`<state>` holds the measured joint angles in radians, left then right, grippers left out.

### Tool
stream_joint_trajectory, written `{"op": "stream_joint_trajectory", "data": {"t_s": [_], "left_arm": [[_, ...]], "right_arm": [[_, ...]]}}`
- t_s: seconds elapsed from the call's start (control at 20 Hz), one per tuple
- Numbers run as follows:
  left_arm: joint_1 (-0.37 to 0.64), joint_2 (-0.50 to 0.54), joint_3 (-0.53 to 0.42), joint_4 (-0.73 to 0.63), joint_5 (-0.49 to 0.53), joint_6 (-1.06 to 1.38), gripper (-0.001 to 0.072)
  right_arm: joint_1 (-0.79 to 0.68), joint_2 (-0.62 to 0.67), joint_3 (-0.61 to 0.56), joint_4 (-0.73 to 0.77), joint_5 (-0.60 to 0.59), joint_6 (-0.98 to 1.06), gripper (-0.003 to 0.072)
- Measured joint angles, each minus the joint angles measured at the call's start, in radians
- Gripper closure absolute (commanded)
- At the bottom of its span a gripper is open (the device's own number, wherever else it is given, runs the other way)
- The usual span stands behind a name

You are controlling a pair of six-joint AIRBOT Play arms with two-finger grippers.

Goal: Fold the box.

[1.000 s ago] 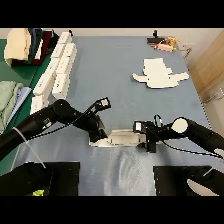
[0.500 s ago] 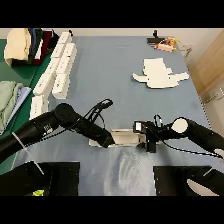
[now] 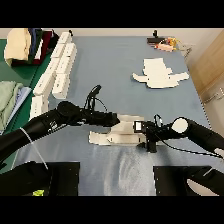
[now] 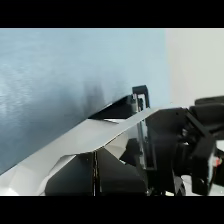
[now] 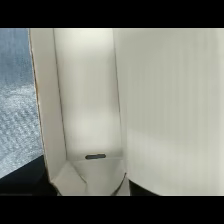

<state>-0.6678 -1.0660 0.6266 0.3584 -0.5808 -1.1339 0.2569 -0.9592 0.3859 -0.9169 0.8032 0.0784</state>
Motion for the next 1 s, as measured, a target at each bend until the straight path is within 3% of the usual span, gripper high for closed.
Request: {"op": "stream_joint_trajectory", "data": {"t_s": [0.35,1.0], "left_arm": [[0.024,-0.076,-0.011,0.119,0.025,-0.138,0.0694],[0.027,-0.172,-0.012,0.138,0.045,-0.161,0.0694]], "right_arm": [[0.000,0.000,0.000,0.001,-0.001,0.000,0.0181],[0.000,0.000,0.000,0.001,-0.002,-0.001,0.0181]]}}
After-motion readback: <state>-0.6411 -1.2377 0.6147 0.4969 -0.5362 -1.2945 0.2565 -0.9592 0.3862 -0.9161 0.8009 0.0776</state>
